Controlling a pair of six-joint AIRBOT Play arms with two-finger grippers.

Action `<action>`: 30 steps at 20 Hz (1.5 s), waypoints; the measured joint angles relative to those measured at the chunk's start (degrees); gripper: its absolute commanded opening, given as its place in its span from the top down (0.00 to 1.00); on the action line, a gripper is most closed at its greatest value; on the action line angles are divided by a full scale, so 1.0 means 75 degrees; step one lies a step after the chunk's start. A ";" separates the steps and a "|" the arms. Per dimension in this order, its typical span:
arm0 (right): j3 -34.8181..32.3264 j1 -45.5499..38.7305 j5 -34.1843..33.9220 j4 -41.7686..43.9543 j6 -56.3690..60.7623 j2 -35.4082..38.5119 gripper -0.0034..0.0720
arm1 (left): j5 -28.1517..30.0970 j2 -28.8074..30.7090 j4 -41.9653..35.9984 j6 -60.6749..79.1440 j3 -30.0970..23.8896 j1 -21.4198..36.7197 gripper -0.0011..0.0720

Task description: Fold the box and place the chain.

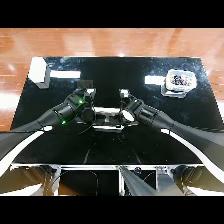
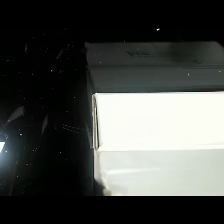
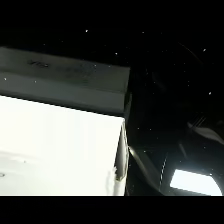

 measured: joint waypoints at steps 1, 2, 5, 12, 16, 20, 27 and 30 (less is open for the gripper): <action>0.0047 0.0000 0.0032 0.0003 0.0000 -0.0047 0.63 | 0.0000 0.0000 0.0000 0.0003 0.0000 0.0000 0.96; 0.0099 0.0012 0.0067 0.0003 0.0000 -0.0093 0.63 | 0.0000 0.0000 0.0000 0.0003 0.0000 0.0000 0.96; 0.0289 0.0023 0.0175 0.0006 -0.0003 -0.0210 0.63 | 0.0003 0.0000 -0.0003 -0.0009 0.0000 0.0000 0.96; 0.0460 0.0023 0.0358 0.0108 -0.0003 -0.0289 0.48 | -0.0003 0.0000 0.0000 0.0012 0.0000 0.0000 0.96; 0.0469 0.0023 0.0481 0.0082 0.0006 -0.0297 0.78 | -0.0003 0.0000 0.0000 0.0009 0.0000 0.0000 0.96; 0.0481 0.0023 0.0428 0.0105 -0.0026 -0.0303 0.45 | 0.0000 0.0000 -0.0003 -0.0015 0.0000 0.0000 0.96; 0.0729 -0.0064 0.0781 0.0230 -0.0085 -0.0303 0.37 | 0.0003 0.0000 -0.0003 0.0009 0.0000 0.0000 0.96; 0.0979 -0.0224 0.1244 0.0210 -0.0163 -0.0303 0.39 | 0.0009 0.0000 -0.0003 0.0006 0.0003 0.0000 0.96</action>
